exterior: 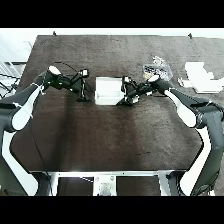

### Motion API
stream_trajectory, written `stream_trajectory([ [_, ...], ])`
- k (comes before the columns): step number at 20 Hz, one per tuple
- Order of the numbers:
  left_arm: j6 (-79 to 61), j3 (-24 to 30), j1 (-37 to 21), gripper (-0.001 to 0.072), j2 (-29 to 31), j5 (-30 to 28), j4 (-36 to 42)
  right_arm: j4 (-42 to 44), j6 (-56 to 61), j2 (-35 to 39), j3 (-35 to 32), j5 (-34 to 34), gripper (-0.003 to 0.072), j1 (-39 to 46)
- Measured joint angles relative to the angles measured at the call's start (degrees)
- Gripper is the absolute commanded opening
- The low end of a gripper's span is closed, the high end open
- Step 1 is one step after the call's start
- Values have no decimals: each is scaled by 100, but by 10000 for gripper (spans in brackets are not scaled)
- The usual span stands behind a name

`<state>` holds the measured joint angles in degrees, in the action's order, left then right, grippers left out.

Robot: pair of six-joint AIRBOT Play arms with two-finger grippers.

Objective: Fold the box and place the chain.

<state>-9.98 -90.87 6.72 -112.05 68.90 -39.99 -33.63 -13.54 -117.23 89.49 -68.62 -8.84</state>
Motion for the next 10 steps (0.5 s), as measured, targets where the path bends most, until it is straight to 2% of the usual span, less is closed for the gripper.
stream_trajectory([
  [10, -809, 26, -4, 720, -160, 282, 562, 0, -2, 0, 0, -2, 521, 0],
])
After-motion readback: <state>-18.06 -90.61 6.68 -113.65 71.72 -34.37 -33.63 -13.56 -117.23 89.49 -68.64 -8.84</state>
